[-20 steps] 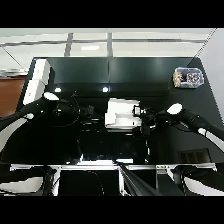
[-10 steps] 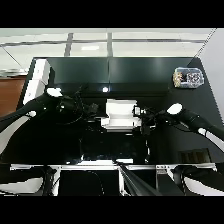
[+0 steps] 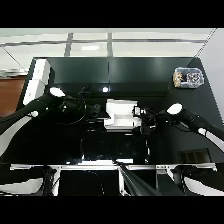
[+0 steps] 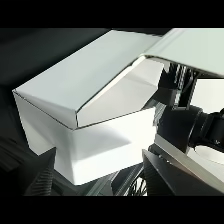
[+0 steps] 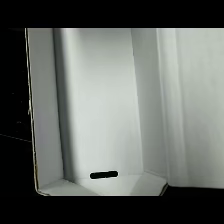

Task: Fold the box and place the chain.

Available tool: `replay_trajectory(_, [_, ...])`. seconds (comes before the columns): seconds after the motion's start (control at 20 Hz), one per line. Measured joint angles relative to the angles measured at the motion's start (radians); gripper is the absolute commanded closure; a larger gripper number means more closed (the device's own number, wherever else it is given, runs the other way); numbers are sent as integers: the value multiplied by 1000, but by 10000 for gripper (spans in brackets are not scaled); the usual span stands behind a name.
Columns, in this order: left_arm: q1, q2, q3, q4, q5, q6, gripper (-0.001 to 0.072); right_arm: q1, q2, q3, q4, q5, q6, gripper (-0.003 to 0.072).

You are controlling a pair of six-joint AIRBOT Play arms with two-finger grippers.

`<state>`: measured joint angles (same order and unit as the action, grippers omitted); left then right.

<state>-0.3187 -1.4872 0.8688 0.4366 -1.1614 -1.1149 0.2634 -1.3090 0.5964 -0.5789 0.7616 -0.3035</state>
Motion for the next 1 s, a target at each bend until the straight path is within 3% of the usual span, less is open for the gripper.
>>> replay_trajectory(0.25, [-39, 0, 16, 36, 56, -74, 136, 0, 0, 0, 0, 0, 0, 455])
replay_trajectory(0.65, [-90, 0, 151, 298, 52, -277, 137, 0, 0, 0, 1, 0, 0, 455])
replay_trajectory(0.7, [-97, 0, 161, 315, 50, -295, 153, 0, 0, 0, 1, 0, 0, 455])
replay_trajectory(0.75, [-105, 0, 170, 332, 49, -312, 241, 0, 0, 0, 1, 0, 0, 455])
replay_trajectory(0.8, [-115, 0, 177, 347, 47, -325, 263, 0, 0, 0, 1, 0, 0, 455])
replay_trajectory(1.0, [-164, 0, 193, 418, 43, -401, 263, 0, 0, 0, 1, 0, 0, 455])
